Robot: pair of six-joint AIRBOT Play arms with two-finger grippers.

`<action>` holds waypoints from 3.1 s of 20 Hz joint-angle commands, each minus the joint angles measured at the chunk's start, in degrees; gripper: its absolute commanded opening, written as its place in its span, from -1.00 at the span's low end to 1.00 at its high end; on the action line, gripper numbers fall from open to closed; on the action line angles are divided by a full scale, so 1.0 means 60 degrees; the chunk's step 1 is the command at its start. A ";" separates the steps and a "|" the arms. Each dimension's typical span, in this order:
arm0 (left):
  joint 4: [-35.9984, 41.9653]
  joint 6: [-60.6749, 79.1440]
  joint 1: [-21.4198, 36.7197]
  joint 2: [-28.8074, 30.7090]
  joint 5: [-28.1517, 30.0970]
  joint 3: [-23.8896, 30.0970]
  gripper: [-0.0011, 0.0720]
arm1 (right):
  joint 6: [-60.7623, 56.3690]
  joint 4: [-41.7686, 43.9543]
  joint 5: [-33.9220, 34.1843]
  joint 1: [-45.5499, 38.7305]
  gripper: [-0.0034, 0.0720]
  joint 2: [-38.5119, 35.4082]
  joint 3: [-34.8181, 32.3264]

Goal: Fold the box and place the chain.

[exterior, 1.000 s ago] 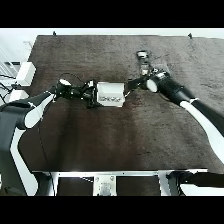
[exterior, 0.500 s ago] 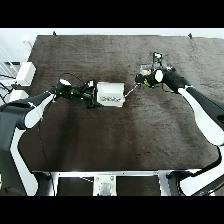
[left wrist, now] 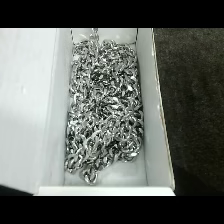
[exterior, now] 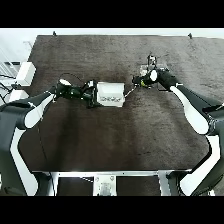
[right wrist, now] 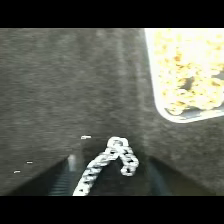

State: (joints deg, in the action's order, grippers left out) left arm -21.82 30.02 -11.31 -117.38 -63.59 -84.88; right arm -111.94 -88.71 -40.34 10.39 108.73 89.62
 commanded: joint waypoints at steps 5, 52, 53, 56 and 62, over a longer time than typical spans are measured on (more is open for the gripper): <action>0.0000 0.0004 0.0011 0.0000 0.0004 0.0004 -0.02 | 0.1279 0.0645 -0.0962 0.0248 -0.89 0.0106 0.0135; 0.0000 0.0004 0.0011 0.0000 0.0018 0.0004 -0.02 | 1.1377 0.6324 0.0586 0.0302 0.09 -0.4546 -0.2291; 0.0000 0.0004 0.0011 0.0000 0.0018 0.0004 -0.02 | 1.2513 0.7351 -0.0255 -0.0047 0.06 -0.4182 -0.1996; 0.0000 0.0004 0.0011 0.0000 0.0018 0.0004 -0.02 | 1.4007 0.8812 -0.1898 -0.0820 -0.09 -0.2871 -0.1071; -0.0004 0.0004 0.0011 0.0000 0.0018 0.0004 -0.02 | 1.4531 0.9249 -0.3217 -0.0415 -0.22 -0.1111 0.0098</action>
State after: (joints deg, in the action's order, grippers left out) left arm -21.80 30.02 -11.31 -117.38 -63.51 -84.88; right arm -28.45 -36.53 -54.83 7.11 97.69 87.42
